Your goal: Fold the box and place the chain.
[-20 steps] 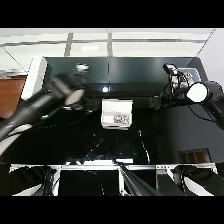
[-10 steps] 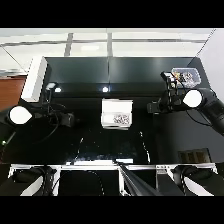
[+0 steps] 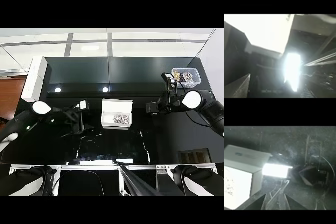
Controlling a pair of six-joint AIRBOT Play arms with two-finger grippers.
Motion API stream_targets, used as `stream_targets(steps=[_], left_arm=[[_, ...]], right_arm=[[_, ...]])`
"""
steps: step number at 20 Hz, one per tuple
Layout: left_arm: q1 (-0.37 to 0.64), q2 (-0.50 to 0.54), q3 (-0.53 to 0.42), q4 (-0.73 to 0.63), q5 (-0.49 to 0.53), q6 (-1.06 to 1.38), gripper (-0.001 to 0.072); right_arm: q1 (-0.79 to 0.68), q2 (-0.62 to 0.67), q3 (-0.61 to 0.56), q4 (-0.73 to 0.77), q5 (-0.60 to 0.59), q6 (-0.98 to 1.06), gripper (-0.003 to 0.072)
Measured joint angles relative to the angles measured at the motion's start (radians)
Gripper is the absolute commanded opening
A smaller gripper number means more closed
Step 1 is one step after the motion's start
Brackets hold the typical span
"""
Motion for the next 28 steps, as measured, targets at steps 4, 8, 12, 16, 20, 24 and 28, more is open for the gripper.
stream_targets(steps=[4,8,12,16,20,24,28], left_arm=[[-0.006,-0.140,0.102,-0.040,-0.027,0.093,0.0714],[-0.023,-0.193,0.143,-0.066,-0.037,0.136,0.0713],[-0.045,-0.221,0.154,-0.075,-0.036,0.153,0.0713],[-0.063,-0.237,0.158,-0.079,-0.034,0.158,0.0713],[-0.081,-0.241,0.158,-0.080,-0.030,0.160,0.0713],[-0.099,-0.242,0.158,-0.082,-0.023,0.160,0.0713],[-0.128,-0.243,0.159,-0.083,-0.011,0.160,0.0537]], right_arm=[[0.000,0.000,0.000,0.008,-0.002,0.005,0.0265],[0.000,0.000,0.000,0.012,-0.006,0.007,0.0265],[0.000,0.000,0.000,0.013,-0.017,0.007,0.0265],[0.000,0.000,0.000,0.013,-0.021,0.007,0.0265],[0.000,0.000,0.000,0.014,-0.026,0.007,0.0265],[0.000,0.000,0.000,0.014,-0.029,0.007,0.0265],[0.000,0.000,0.000,0.014,-0.042,0.007,0.0266]])
